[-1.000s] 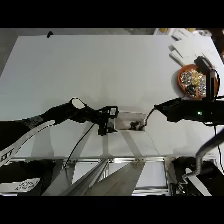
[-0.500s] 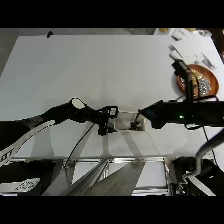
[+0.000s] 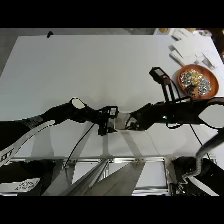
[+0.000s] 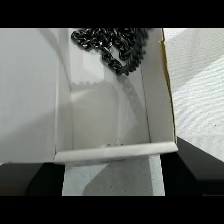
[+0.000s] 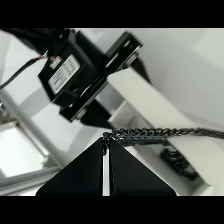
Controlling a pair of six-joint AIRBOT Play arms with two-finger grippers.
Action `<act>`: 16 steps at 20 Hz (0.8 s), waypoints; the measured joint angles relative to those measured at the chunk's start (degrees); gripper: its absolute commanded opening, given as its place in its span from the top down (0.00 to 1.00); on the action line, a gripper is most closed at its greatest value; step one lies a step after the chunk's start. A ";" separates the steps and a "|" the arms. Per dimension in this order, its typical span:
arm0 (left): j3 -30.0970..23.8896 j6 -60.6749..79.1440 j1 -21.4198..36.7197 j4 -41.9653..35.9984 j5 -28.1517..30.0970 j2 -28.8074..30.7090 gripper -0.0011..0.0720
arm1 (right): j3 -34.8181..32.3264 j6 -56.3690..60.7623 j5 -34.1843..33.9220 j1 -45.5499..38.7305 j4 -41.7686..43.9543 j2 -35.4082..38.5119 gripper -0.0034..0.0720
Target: Fold the box and place the chain.
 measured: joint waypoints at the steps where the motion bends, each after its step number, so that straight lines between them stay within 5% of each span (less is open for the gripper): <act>1: 0.00 0.00 0.00 0.02 0.00 0.00 0.45 | 0.02 0.79 -0.20 -1.20 -1.92 1.03 0.94; 9: 0.00 0.00 0.00 0.02 0.00 0.00 0.45 | 0.00 3.96 11.30 -13.07 -11.21 12.02 0.94; 12: 0.00 0.00 0.00 0.02 0.00 0.00 0.45 | -0.74 3.02 15.06 -13.84 -6.01 13.29 0.94; 16: 0.00 0.00 0.00 0.02 0.00 0.00 0.45 | -4.44 -0.83 9.97 -10.16 2.34 10.84 0.94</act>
